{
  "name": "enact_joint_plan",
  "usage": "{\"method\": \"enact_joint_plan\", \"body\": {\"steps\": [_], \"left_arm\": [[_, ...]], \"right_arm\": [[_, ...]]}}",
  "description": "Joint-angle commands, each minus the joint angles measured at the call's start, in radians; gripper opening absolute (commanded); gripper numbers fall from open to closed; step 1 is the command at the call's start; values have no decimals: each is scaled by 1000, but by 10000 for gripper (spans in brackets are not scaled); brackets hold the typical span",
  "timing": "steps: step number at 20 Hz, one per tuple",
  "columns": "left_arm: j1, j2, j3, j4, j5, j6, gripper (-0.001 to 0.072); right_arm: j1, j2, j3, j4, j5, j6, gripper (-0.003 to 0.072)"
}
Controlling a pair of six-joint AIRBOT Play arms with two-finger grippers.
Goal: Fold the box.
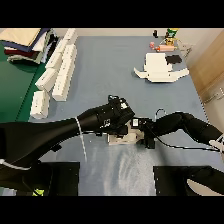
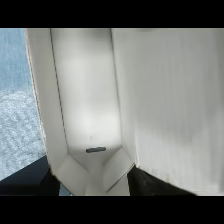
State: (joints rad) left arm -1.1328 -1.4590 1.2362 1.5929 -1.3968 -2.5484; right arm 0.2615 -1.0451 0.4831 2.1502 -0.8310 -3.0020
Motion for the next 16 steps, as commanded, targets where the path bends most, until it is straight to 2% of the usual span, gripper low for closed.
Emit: {"method": "enact_joint_plan", "body": {"steps": [1,2,3,4,5,6,8,10,13,16], "left_arm": [[0,64,26,12,-108,57,624],[0,98,26,30,-135,69,613],[0,130,26,53,-169,74,507],[0,156,26,69,-196,93,376],[0,179,26,72,-218,131,176],[0,197,25,73,-249,170,11],[1,224,15,88,-278,215,12],[21,263,-28,72,-257,290,11],[100,399,-177,-24,-117,448,11],[249,590,-375,-185,45,723,11]], "right_arm": [[0,-1,0,0,0,0,505],[0,-1,0,0,0,0,505],[0,-1,0,0,0,0,505],[0,-1,0,0,0,0,505],[0,-1,0,0,0,0,505],[0,-1,0,0,0,0,505],[0,-1,0,0,0,0,505],[0,-1,0,0,0,0,505],[0,-1,0,0,0,0,505],[0,-1,0,0,0,0,505]]}}
